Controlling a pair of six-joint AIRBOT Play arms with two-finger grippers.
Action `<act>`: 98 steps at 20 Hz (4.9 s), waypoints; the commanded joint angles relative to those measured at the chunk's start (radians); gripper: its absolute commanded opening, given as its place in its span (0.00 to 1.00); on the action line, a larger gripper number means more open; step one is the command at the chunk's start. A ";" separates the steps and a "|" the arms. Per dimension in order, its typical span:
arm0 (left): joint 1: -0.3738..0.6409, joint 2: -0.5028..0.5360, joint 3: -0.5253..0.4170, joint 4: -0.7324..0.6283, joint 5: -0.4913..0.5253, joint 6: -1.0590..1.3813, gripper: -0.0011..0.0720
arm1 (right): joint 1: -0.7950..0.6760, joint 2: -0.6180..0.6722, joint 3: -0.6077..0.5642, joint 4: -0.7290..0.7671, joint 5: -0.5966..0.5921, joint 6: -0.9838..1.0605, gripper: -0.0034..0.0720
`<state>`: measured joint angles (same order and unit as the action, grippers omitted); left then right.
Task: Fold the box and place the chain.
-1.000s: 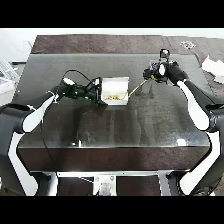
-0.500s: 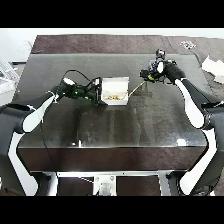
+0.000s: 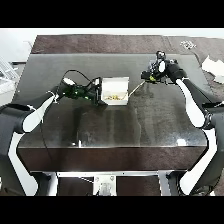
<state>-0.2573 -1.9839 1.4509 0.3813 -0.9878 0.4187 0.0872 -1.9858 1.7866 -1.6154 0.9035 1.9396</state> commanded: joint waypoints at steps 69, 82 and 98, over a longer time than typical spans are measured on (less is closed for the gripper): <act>0.000 0.001 0.000 0.000 0.002 0.000 0.68 | 0.567 0.599 -0.353 -0.259 -0.078 0.020 0.06; 0.000 0.001 0.000 0.000 0.002 0.000 0.68 | 0.507 0.447 -0.479 -0.222 -0.154 0.007 0.80; 0.000 0.001 0.000 0.000 0.002 0.000 0.68 | 0.032 0.601 -0.414 0.581 -0.252 -1.062 0.63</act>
<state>-0.2569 -1.9839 1.4509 0.3813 -0.9859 0.4183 0.2558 -1.3735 1.3697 -1.3701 0.6804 1.2522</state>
